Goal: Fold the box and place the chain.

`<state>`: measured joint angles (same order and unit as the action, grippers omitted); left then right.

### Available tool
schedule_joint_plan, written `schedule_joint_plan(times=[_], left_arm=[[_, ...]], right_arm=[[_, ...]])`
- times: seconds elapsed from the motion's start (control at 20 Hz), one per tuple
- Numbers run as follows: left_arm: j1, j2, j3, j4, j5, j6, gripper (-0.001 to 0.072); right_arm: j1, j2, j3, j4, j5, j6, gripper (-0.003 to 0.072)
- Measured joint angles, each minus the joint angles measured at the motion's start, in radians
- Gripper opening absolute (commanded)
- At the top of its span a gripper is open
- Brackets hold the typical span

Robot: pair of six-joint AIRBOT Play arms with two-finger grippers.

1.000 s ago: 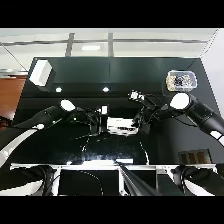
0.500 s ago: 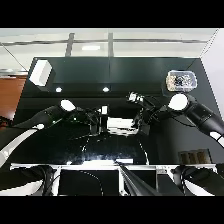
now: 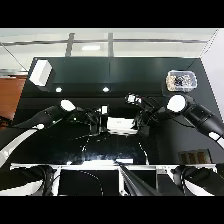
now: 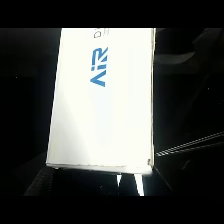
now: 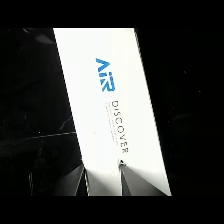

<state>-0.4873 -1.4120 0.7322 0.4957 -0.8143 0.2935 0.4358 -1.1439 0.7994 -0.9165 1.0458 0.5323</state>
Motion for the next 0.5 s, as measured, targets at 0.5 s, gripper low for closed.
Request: schedule_joint_plan(times=[0.5], left_arm=[[0.000,0.000,0.000,0.000,0.001,0.003,0.0399]], right_arm=[[0.015,-0.010,-0.009,-0.002,-0.018,0.054,0.0273]])
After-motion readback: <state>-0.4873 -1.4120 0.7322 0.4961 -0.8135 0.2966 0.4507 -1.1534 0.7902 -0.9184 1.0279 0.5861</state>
